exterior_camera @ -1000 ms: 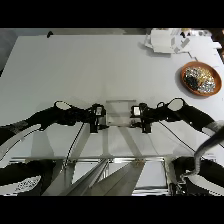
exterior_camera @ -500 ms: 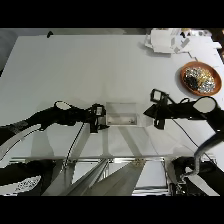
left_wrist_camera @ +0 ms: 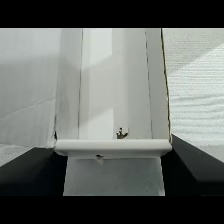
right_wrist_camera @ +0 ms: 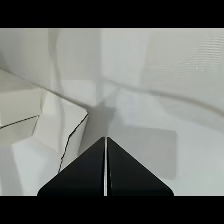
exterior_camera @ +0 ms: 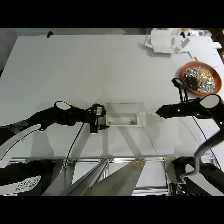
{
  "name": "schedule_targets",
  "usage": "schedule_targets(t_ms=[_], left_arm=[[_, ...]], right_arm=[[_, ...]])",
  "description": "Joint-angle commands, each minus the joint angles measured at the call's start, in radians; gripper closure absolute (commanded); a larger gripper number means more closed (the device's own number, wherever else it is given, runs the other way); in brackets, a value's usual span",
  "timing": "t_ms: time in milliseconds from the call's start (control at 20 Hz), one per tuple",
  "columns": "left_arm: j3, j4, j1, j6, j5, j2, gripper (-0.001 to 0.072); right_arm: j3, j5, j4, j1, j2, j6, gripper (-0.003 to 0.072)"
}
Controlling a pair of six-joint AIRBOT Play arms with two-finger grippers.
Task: Fold the box and place the chain.
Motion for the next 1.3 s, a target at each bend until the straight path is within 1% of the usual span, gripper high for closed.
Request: schedule_targets(t_ms=[0,150,350,500,650,800,850,900,1000,1050,1100,1150,1200,1250], left_arm=[[0.001,0.0,0.0,0.0,0.0,0.0,0.0657],[0.001,0.0,0.0,0.0,0.0,0.0,0.0657],[0.001,0.0,0.0,0.0,0.0,0.0,0.0657],[0.001,0.0,0.0,0.0,0.0,0.0,0.0657],[0.001,0.0,0.0,0.0,0.0,0.0,0.0657],[0.001,0.0,0.0,0.0,0.0,0.0,0.0657],[0.001,0.0,0.0,0.0,0.0,0.0,0.0657],[0.001,0.0,0.0,0.0,0.0,0.0,0.0657],[0.001,0.0,0.0,0.0,0.0,0.0,0.0657],[0.001,0.0,0.0,0.0,0.0,0.0,0.0657],[0.001,0.0,0.0,0.0,0.0,0.0,0.0657],[0.001,0.0,0.0,0.0,0.0,0.0,0.0657],[0.001,0.0,0.0,0.0,0.0,0.0,0.0657],[0.001,0.0,0.0,0.0,0.0,0.0,0.0657]], right_arm=[[0.0,0.058,0.037,0.002,-0.115,0.082,0.0669],[0.0,0.073,0.063,0.031,-0.182,0.081,0.0669],[0.0,0.098,0.161,0.065,-0.245,0.018,0.067],[0.0,0.093,0.178,0.092,-0.254,0.01,0.067],[0.0,0.1,0.235,0.092,-0.254,-0.023,0.0669],[0.0,0.135,0.282,0.092,-0.236,-0.052,0.0669],[0.0,0.138,0.288,0.092,-0.218,-0.052,0.0652],[0.0,0.137,0.288,0.092,-0.201,-0.051,0.0595],[0.0,0.141,0.303,0.092,-0.174,-0.048,0.0545],[0.0,0.149,0.317,0.092,-0.168,-0.048,0.0494],[0.0,0.158,0.328,0.092,-0.164,-0.049,0.0477],[0.0,0.167,0.329,0.093,-0.16,-0.049,0.0423],[0.0,0.169,0.327,0.095,-0.153,-0.049,0.0386],[0.0,0.172,0.329,0.095,-0.145,-0.049,0.0386]])
